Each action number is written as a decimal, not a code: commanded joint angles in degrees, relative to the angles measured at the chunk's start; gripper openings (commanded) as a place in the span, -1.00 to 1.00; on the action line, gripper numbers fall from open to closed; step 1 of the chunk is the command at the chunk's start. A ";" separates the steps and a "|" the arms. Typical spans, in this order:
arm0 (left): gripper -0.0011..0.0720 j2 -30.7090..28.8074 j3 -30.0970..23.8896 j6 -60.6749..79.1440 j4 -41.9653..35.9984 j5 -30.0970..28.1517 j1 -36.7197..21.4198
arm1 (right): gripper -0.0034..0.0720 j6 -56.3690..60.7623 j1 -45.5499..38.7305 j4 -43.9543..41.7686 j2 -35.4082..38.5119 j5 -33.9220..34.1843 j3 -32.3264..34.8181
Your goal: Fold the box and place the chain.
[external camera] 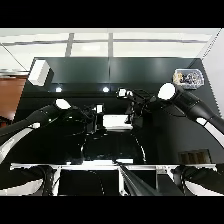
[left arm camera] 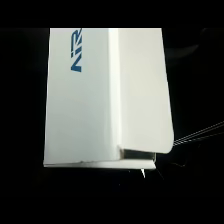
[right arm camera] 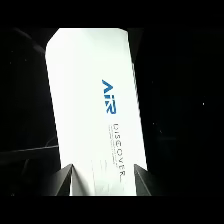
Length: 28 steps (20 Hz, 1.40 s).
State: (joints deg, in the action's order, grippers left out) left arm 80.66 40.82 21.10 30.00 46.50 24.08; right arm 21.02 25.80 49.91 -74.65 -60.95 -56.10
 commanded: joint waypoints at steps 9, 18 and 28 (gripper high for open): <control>0.19 0.04 0.00 0.04 0.07 0.02 0.00 | -0.27 1.44 0.04 -0.17 -0.85 -0.35 0.00; 0.19 0.04 0.00 0.02 0.07 0.02 0.00 | -0.16 2.58 1.70 0.02 -1.20 0.37 -0.02; 0.19 0.04 0.00 0.02 0.07 0.02 0.00 | -0.17 3.21 1.70 0.02 -0.72 -1.42 -0.04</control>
